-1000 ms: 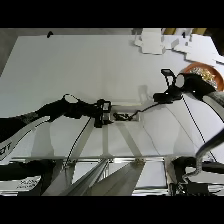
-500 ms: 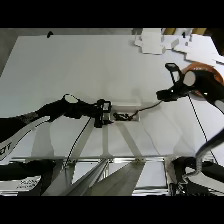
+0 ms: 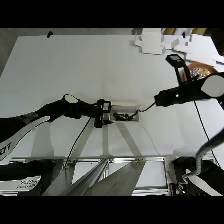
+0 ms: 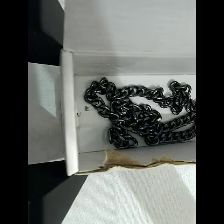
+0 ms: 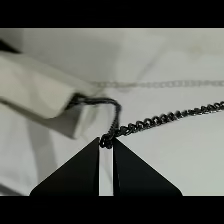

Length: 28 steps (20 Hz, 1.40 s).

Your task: Fold the box and place the chain.

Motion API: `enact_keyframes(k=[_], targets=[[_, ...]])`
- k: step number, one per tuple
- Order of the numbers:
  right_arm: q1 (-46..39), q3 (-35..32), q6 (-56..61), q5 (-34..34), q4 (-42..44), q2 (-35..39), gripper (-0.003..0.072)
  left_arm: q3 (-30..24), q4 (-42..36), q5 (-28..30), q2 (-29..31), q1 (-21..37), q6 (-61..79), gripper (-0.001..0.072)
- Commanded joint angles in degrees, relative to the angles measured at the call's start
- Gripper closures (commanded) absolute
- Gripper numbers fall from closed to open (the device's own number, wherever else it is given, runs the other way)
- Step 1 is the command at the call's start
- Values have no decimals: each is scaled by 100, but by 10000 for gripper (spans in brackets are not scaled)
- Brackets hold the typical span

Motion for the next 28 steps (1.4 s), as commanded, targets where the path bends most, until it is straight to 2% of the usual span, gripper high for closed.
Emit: enact_keyframes(k=[1,5,9,16,18,19,20,22,26,28], targets=[[796,7,133,-374,490,181,672,0,0,0,-2,-2,0,496],[1589,7,529,-1165,492,181,672,0,0,0,-2,-2,0,496],[1991,7,662,-1655,487,142,672,0,0,0,-2,-2,0,496],[2015,7,804,-1733,483,-348,666,-2,0,0,-2,-2,0,496],[2015,7,776,-1725,466,-433,550,0,0,0,-2,-2,0,496],[2013,9,756,-1742,459,-422,550,0,0,0,-2,-2,0,496],[1982,13,726,-1749,446,-393,547,0,0,0,-2,-2,0,496],[1845,13,562,-1749,435,-267,481,-2,0,2,-2,-2,0,496],[883,13,549,-1530,50,0,494,-2,0,0,-2,-2,0,496],[164,13,549,-1314,-282,-81,535,0,0,0,-2,-2,0,496]])
